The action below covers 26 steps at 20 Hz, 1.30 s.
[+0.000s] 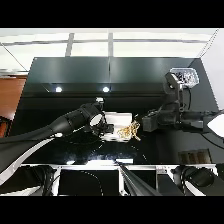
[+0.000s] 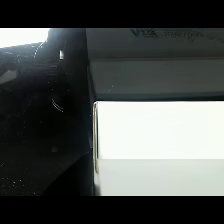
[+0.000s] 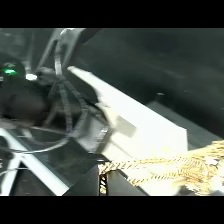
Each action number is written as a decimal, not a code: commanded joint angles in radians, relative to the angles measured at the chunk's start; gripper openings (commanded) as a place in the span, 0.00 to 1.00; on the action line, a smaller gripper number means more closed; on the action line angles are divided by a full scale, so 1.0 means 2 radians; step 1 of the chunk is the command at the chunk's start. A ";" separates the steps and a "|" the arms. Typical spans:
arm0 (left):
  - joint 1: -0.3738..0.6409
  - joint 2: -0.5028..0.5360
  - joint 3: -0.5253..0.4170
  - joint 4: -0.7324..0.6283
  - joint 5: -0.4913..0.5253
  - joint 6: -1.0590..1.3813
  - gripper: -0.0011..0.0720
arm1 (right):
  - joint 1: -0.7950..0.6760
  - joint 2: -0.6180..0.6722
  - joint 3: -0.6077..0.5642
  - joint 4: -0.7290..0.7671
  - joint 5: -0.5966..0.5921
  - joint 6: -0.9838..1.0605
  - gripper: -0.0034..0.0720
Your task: Fold the box and place the chain.
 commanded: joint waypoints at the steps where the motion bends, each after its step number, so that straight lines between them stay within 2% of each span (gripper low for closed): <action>1: 0.000 0.000 0.000 0.000 0.000 0.000 0.06 | 0.025 0.001 -0.005 0.036 -0.032 0.005 0.06; 4: 0.000 0.000 0.000 0.000 0.000 0.000 0.06 | 0.025 0.000 -0.005 0.094 -0.073 -0.015 0.06; 7: 0.000 0.000 0.000 0.000 0.000 0.000 0.06 | 0.025 -0.011 -0.005 0.098 -0.072 -0.014 0.06; 14: 0.000 0.000 0.000 0.000 0.000 0.000 0.06 | 0.059 -0.121 -0.007 0.084 -0.074 -0.011 0.09; 16: 0.000 0.000 0.000 0.000 0.000 0.000 0.06 | 0.051 -0.129 -0.007 0.079 -0.073 -0.007 0.55; 17: 0.000 0.000 0.000 0.000 0.000 0.000 0.06 | 0.039 -0.125 -0.006 0.078 -0.059 -0.010 0.65; 20: 0.000 0.000 0.000 0.000 0.000 0.000 0.06 | -0.032 -0.087 -0.001 0.062 0.004 -0.058 0.65; 23: 0.000 0.000 0.000 0.000 0.000 0.000 0.06 | -0.109 -0.039 -0.003 -0.060 0.073 -0.145 0.65; 25: 0.000 0.000 0.000 0.000 0.000 0.000 0.06 | -0.131 -0.035 -0.025 -0.139 0.066 -0.180 0.65; 26: 0.000 0.000 0.000 0.000 0.001 0.000 0.06 | -0.134 -0.035 -0.045 -0.147 0.039 -0.199 0.65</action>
